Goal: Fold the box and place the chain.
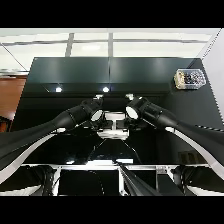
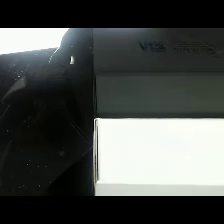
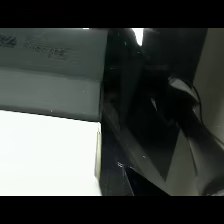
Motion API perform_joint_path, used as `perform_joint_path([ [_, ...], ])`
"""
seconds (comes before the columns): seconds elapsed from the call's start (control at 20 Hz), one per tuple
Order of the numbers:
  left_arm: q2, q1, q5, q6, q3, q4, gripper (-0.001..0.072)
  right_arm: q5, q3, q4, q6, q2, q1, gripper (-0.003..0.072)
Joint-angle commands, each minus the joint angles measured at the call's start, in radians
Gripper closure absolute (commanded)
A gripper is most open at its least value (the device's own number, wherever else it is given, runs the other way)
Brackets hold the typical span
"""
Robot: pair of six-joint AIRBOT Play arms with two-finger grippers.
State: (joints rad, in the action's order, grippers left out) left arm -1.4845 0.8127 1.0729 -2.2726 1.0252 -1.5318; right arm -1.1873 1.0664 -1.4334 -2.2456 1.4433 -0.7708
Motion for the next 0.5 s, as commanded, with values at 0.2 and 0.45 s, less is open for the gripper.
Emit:
perform_joint_path([
  [0.2, 0.001, -0.001, -0.003, -0.002, 0.0, -0.001, 0.0679, -0.103, 0.002, -0.021, 0.207, -0.299, 0.1, 0.039],
  [0.45, 0.001, -0.001, -0.003, -0.002, 0.0, -0.001, 0.0678, -0.046, 0.0, -0.479, 0.222, -0.478, 0.271, 0.0392],
])
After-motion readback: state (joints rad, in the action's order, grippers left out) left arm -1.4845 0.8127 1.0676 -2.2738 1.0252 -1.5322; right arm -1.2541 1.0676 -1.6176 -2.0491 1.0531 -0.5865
